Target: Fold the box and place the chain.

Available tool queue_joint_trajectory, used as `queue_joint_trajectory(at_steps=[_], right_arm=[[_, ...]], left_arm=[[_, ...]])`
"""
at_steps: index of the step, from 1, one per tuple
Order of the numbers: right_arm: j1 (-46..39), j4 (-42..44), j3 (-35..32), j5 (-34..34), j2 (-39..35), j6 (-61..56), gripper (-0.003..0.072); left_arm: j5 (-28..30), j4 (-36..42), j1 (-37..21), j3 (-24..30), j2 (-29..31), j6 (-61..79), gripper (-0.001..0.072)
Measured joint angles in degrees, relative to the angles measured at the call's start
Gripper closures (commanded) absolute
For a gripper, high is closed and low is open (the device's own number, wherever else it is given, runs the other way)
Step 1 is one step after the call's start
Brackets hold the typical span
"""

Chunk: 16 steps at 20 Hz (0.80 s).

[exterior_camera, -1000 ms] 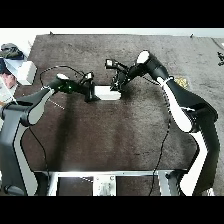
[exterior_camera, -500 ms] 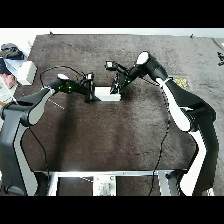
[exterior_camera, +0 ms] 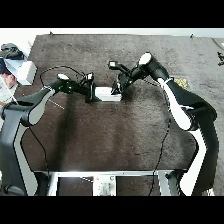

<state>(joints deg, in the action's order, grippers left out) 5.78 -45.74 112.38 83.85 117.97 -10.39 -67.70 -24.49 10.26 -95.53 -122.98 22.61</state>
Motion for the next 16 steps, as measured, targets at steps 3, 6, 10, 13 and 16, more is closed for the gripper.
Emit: queue_joint_trajectory(at_steps=[3,6,10,13,16], right_arm=[[-1.44,6.10,-0.02,-0.11,0.00,-0.02,0.0515],[-2.34,8.76,-0.04,-0.17,0.00,0.00,0.0692],[-2.71,9.33,-0.92,-1.92,0.22,-1.75,0.0693],[-2.58,7.30,-3.54,-3.65,0.35,-2.67,0.0693],[-2.73,5.99,-6.80,-6.51,0.33,-3.08,0.0693]], left_arm=[[0.55,0.09,-0.11,-0.04,0.00,-0.02,0.0370],[0.11,-0.11,-0.02,-0.04,0.00,0.13,0.0369],[-0.17,-0.24,-0.02,-0.04,0.00,0.31,0.0370],[-0.22,-0.28,-0.02,-0.04,0.00,0.31,0.0370],[-0.09,-0.28,-0.02,-0.04,0.00,0.31,0.0370]])
